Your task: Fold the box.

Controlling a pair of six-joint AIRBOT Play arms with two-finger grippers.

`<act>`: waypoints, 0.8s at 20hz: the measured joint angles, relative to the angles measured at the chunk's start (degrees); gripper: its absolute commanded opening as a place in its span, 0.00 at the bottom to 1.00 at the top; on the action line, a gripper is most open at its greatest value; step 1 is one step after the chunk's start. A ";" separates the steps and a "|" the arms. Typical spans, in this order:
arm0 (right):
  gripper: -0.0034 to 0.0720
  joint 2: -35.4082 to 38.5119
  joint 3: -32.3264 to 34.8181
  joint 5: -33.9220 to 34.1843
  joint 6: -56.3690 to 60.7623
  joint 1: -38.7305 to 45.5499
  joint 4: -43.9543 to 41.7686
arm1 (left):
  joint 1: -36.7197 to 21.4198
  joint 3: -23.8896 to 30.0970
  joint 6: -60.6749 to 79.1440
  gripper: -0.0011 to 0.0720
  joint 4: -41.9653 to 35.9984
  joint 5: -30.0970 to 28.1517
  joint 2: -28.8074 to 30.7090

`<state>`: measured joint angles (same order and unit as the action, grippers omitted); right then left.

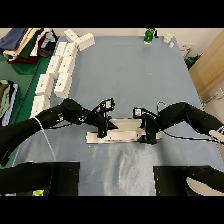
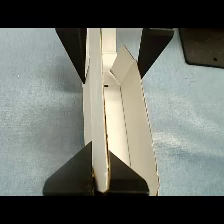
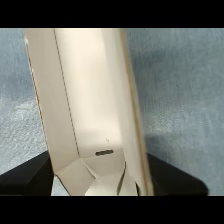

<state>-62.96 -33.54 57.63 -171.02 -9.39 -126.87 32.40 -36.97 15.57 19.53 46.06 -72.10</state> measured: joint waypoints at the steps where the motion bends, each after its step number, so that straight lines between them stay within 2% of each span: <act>1: 0.86 0.04 0.00 -0.11 -0.04 -0.26 0.07 | 0.00 0.00 -0.02 0.03 0.00 0.00 0.00; 2: 0.78 0.11 0.00 -0.39 -0.07 -0.66 0.09 | 0.00 0.00 -0.02 0.03 0.00 0.02 0.00; 7: 0.77 1.38 1.31 -3.02 -0.76 -2.45 0.13 | 0.02 0.00 0.00 0.03 0.02 0.11 0.00; 11: 0.90 1.75 2.89 -5.14 -0.92 -2.93 0.26 | 0.00 0.00 0.00 0.03 0.02 0.07 0.00; 16: 0.91 1.66 3.72 -6.19 -0.94 -3.06 0.90 | 0.00 0.00 0.00 0.03 0.00 -0.02 0.00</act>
<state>-61.30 -29.82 51.44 -171.96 -12.45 -125.97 32.40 -36.97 15.57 19.53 46.04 -72.10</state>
